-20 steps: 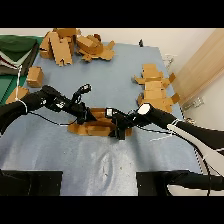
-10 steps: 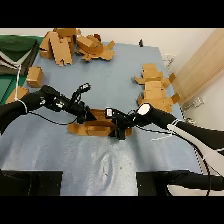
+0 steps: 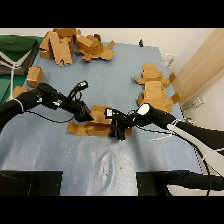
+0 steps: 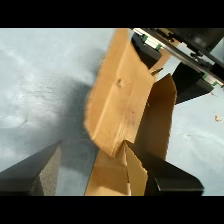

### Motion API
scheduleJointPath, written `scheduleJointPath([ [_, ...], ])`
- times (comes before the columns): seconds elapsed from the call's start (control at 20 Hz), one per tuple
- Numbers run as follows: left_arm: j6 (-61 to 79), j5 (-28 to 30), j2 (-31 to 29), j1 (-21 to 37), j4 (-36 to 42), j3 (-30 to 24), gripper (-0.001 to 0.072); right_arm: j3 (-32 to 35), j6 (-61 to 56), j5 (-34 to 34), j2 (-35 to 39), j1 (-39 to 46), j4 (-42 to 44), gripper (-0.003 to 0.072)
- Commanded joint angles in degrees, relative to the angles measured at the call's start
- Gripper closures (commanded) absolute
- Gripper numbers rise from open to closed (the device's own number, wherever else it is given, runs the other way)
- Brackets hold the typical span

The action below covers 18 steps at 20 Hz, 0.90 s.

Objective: Fold the box.

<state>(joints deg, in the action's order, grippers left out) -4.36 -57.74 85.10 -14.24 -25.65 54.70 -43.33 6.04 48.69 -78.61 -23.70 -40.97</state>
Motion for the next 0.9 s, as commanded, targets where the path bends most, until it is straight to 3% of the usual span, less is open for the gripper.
scheduleJointPath([
  [0.0,-5.3,0.2,-3.2,3.0,-4.9,2.2,0.0128,0.0,0.0,0.0,0.0,0.0,0.0,0.0240],
  [0.1,-9.2,0.3,-5.6,5.9,-6.6,3.1,0.0129,0.0,0.0,-0.1,0.0,0.0,0.0,0.0238],
  [0.25,-13.4,-2.0,-7.3,9.0,-9.0,3.1,0.0129,0.0,0.0,-0.1,0.0,0.0,0.0,0.0158],
  [0.35,-16.7,-4.5,-7.3,9.3,-11.3,2.9,0.0132,0.0,0.0,-0.1,0.0,0.0,0.0,0.0159],
  [0.4,-17.3,-4.8,-7.3,9.2,-12.2,2.9,0.0270,0.0,0.0,-0.1,0.0,0.0,0.0,0.0159],
  [0.45,-17.2,-6.3,-7.2,9.2,-13.6,2.9,0.0532,0.0,0.0,-0.1,0.0,0.0,0.0,0.0159],
  [0.5,-17.6,-7.5,-7.2,9.2,-14.6,2.9,0.0598,0.0,0.0,-0.1,0.0,0.0,0.0,0.0159],
  [0.85,-20.8,-12.2,-7.2,8.0,-13.5,2.7,0.0597,0.0,0.0,-1.2,0.0,0.0,0.0,0.0159],
])
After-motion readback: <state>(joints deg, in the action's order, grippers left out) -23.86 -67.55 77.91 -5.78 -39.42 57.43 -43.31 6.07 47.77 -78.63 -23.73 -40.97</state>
